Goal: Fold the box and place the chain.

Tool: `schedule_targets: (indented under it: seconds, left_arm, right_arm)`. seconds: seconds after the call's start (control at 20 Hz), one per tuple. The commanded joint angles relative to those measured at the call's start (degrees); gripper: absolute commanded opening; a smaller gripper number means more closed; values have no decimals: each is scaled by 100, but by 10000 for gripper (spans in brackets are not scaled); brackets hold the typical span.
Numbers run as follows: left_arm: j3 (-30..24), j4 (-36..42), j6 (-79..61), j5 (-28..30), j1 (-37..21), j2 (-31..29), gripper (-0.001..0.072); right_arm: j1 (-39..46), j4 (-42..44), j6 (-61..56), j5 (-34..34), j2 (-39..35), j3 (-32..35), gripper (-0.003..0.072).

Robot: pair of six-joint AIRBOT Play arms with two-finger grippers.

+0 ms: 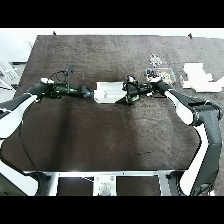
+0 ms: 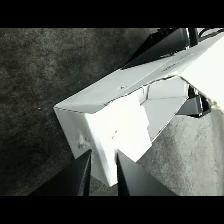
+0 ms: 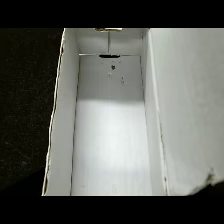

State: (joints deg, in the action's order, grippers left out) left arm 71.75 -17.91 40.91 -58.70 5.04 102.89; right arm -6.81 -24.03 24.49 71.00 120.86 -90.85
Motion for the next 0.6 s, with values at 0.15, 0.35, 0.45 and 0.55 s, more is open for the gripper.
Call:
schedule_targets:
  seconds: [0.15, 0.35, 0.45, 0.55]
  left_arm:
    - [7, 55, 20, 103, 160, -4, 429]
    - [7, 57, 321, 59, 160, -4, 429]
    - [7, 59, 553, 50, 160, -4, 429]
    - [17, 52, 798, 52, 173, -4, 429]
  right_arm:
    - [0, 2, 0, 2, -4, 0, 581]
    - [0, 2, 0, 2, -4, 0, 581]
    - [0, 2, 0, 2, -4, 0, 581]
    - [0, 2, 0, 2, -4, 0, 581]
